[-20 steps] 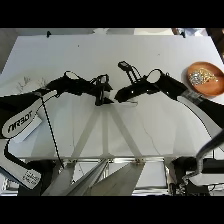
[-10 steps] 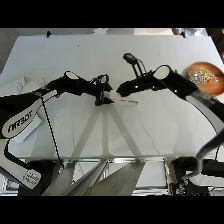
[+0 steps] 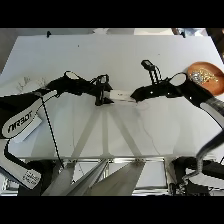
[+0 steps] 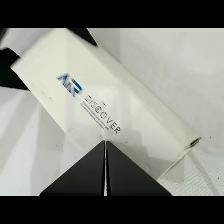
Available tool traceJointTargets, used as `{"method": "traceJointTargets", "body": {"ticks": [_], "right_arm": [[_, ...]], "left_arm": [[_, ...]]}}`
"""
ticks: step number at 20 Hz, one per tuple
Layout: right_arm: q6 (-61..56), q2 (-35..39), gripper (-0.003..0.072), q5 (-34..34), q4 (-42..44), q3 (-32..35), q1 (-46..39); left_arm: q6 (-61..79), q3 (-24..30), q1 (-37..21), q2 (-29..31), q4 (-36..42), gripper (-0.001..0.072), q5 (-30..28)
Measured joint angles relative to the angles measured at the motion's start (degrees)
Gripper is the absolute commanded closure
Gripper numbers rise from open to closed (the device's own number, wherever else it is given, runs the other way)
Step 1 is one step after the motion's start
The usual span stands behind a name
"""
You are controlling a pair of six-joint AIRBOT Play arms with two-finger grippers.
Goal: Fold the box and place the chain.
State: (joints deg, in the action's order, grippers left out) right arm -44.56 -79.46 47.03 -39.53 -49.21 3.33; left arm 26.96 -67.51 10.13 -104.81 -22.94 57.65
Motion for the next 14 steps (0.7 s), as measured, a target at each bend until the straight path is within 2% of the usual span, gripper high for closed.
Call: {"method": "traceJointTargets", "body": {"ticks": [10, 14], "right_arm": [[2.2, 0.9, 0.0680, -1.5, 2.3, 3.8, -0.5], [5.4, 5.4, 0.0680, -1.2, 9.4, 3.8, -0.1]], "left_arm": [[0.2, 0.0, 0.0, 0.0, 0.0, 0.0690, 0.1], [-0.2, 0.0, 0.0, 0.0, 0.0, 0.0690, 0.1]]}}
